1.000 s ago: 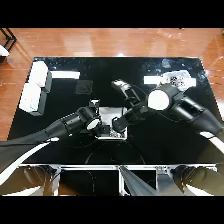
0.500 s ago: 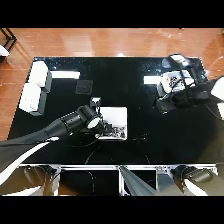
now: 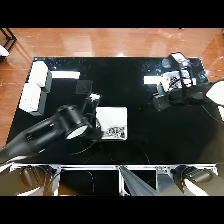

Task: Fold the box and place the chain.

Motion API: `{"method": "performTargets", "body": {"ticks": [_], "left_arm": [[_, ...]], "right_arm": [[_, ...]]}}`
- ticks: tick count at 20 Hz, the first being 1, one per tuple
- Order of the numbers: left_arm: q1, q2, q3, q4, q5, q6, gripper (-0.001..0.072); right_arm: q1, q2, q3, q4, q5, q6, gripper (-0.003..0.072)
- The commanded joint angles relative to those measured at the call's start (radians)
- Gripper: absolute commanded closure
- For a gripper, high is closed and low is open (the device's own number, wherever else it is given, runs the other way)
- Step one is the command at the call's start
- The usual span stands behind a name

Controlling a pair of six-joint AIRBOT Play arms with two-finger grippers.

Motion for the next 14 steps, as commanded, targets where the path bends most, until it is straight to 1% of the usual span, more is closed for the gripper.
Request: {"method": "performTargets", "body": {"ticks": [1, 3, 5, 7, 9, 10, 11, 12, 14], "left_arm": [[-0.018, 0.142, -0.041, 0.134, -0.235, 0.101, 0.0077], [0.008, 0.209, -0.071, 0.103, -0.231, 0.141, 0.0077], [0.025, 0.277, -0.079, 0.080, -0.232, 0.155, 0.0077], [0.037, 0.352, -0.085, 0.082, -0.237, 0.163, 0.0077], [0.089, 0.430, -0.119, 0.068, -0.230, 0.161, 0.0077], [0.128, 0.469, -0.146, 0.033, -0.203, 0.171, 0.0077], [0.179, 0.510, -0.181, -0.031, -0.150, 0.201, 0.0077], [0.229, 0.550, -0.218, -0.097, -0.087, 0.229, 0.0077], [0.335, 0.624, -0.299, -0.262, 0.063, 0.314, 0.0078]], "right_arm": [[0.079, -0.092, 0.008, 0.046, -0.195, -0.027, -0.0021], [0.082, -0.233, 0.110, 0.044, -0.194, 0.016, -0.0020], [0.082, -0.391, 0.257, 0.044, -0.152, 0.009, -0.0020], [0.083, -0.519, 0.377, 0.048, -0.064, -0.045, -0.0020], [0.083, -0.616, 0.439, 0.071, 0.042, -0.157, -0.0020], [0.084, -0.640, 0.442, 0.093, 0.087, -0.221, -0.0019], [0.085, -0.660, 0.442, 0.130, 0.147, -0.300, -0.0019], [0.085, -0.676, 0.442, 0.183, 0.203, -0.364, -0.0019], [0.085, -0.684, 0.442, 0.283, 0.241, -0.436, -0.0019]]}}
